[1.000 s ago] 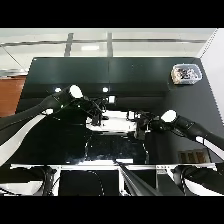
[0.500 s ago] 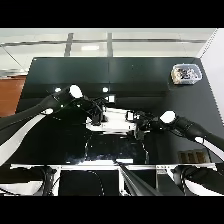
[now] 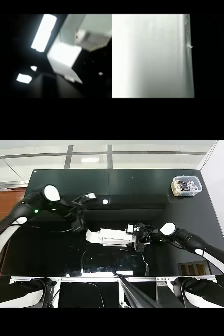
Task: Fold the box and place the chain.
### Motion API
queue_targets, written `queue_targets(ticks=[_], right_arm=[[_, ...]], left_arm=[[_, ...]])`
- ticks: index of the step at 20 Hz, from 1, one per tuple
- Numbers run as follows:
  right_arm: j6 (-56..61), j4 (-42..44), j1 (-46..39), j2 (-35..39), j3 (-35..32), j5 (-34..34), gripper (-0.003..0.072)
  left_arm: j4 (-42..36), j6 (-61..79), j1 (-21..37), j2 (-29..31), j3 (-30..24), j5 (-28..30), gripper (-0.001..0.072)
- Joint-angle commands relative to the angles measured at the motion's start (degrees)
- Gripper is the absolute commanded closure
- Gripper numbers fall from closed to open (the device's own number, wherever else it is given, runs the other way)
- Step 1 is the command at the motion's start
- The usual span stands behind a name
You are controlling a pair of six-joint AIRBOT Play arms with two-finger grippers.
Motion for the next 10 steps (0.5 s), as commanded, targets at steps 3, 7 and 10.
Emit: queue_targets(ticks=[3,7,10], right_arm=[[0.0,0.0,0.0,0.0,0.0,0.1,0.0442],[0.0,0.0,0.0,0.0,0.0,0.0,0.0442],[0.0,0.0,0.0,0.0,0.0,0.0,0.0442]], left_arm=[[-27.6,-1.0,1.0,1.2,-11.2,-8.3,0.0686],[-43.7,7.9,-4.1,1.2,-13.5,11.7,0.0686],[-49.6,11.3,-3.6,1.2,-13.6,20.6,0.0685]])
